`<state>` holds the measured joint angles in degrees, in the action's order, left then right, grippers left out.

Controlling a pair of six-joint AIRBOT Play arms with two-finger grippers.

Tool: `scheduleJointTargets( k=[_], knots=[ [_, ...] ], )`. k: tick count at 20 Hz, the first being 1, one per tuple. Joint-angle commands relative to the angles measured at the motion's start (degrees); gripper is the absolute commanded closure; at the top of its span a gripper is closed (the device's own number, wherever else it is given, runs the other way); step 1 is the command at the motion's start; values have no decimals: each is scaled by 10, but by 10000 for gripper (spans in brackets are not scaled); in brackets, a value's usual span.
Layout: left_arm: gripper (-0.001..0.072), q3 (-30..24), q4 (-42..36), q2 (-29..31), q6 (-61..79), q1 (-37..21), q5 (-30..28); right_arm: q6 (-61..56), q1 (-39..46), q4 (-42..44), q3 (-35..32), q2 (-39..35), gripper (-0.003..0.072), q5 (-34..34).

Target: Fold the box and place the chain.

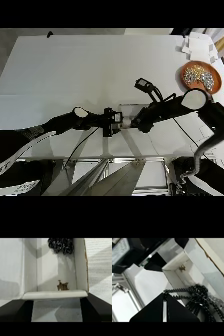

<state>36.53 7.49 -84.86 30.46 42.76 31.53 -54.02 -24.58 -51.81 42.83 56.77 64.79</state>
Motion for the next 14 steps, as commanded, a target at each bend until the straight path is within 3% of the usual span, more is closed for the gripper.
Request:
scheduleJointTargets(
  k=[1,4,6,7,11,14],
  knots=[
    [389,0,0,0,0,0,0,-1,-5,-5,-22,35,668,-32],
    [389,0,0,0,0,0,0,-1,-5,15,-30,56,663,-51],
    [389,0,0,0,0,0,0,-2,-17,21,-32,61,536,-72],
    [389,0,0,0,0,0,0,-1,-25,21,-32,61,507,-81],
    [389,0,0,0,0,0,0,-2,-30,16,-32,53,508,-85],
    [389,0,0,0,0,0,0,-4,-30,-20,-32,3,509,-82]
  ],
)
